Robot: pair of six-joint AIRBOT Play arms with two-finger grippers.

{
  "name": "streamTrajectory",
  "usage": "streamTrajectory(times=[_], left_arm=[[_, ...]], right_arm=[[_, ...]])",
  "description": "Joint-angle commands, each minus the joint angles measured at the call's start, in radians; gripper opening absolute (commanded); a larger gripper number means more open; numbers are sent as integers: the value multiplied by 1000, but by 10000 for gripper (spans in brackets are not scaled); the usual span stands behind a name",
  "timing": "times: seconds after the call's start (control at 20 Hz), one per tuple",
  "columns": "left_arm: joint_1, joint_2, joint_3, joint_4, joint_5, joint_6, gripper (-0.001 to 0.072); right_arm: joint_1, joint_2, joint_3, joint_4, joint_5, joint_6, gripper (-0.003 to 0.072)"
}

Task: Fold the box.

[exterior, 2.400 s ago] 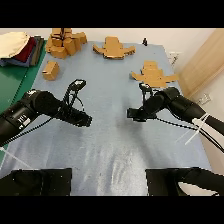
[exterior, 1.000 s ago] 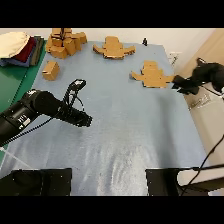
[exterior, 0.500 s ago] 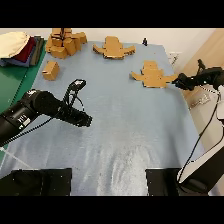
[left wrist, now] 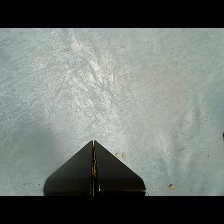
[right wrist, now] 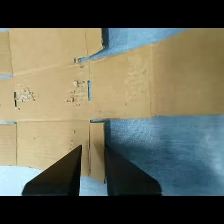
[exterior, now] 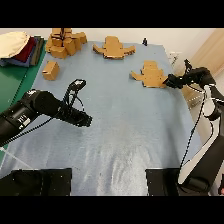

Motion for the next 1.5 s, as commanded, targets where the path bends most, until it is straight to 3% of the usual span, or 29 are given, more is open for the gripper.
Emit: streamTrajectory(times=[0.0,0.05,0.1,0.15,0.35,0.45,0.6,0.8,0.95,1.15,1.2,1.3,1.35,1.45], left_arm=[[0,0,0,0,0,0,14],[0,0,0,0,0,0,14],[0,0,0,0,0,0,14],[0,0,0,0,0,0,14],[0,0,0,0,0,0,14],[0,0,0,0,0,0,14],[0,0,0,0,0,0,14],[0,0,0,0,0,0,14],[0,0,0,0,0,0,14],[0,0,0,0,0,0,14],[0,0,0,0,0,0,14],[0,0,0,0,0,0,14],[0,0,0,0,0,0,14],[0,0,0,-1,11,0,14]], right_arm=[[12,-10,10,5,-36,-2,216],[14,-5,10,5,-55,-3,153],[18,4,10,9,-74,-5,31],[20,18,10,19,-95,-24,5],[27,104,6,47,-213,-82,1],[27,160,-50,45,-241,-80,-1],[27,306,-271,36,-201,-86,-2],[27,603,-707,2,-41,-98,-1],[35,812,-998,-5,-6,-59,-1],[85,1008,-1244,-51,-6,-16,4],[87,1025,-1266,-53,-22,-6,21],[86,1033,-1269,-65,-38,52,393],[85,1034,-1262,-75,-37,71,428],[79,1034,-1226,-117,-13,75,428]])
